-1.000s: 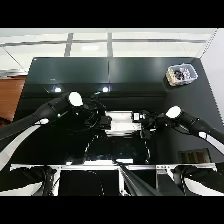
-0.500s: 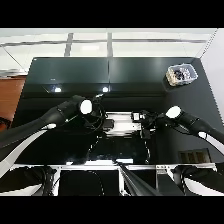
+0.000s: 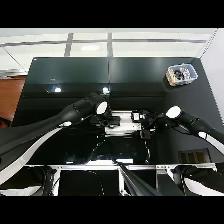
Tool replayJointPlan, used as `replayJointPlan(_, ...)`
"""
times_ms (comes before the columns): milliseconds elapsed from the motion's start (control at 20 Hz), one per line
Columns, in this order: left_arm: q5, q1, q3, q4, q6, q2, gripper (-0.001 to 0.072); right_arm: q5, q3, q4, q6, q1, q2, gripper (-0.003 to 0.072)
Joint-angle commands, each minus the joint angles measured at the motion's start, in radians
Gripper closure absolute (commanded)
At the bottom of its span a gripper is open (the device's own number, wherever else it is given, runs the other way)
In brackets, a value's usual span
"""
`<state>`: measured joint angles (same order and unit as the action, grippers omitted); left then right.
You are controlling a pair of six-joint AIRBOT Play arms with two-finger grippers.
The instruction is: Fold the box and place the chain.
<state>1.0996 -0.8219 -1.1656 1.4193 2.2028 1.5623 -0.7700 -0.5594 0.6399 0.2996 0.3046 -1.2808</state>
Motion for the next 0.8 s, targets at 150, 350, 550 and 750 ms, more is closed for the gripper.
replayJointPlan(150,0.056,-0.036,-0.017,0.087,0.080,0.017,0.0377,0.000,0.000,0.000,0.000,0.001,0.000,0.0589)
replayJointPlan(350,0.045,-0.036,-0.017,0.087,0.101,0.018,0.0390,0.000,0.000,0.000,0.000,0.001,0.000,0.0589)
replayJointPlan(550,0.036,-0.036,-0.017,0.087,0.133,0.018,0.0691,0.000,0.000,0.000,0.000,0.001,0.000,0.0589)
replayJointPlan(750,0.033,-0.036,-0.021,0.079,0.132,0.018,0.0579,0.000,0.000,0.000,0.000,0.001,0.000,0.0589)
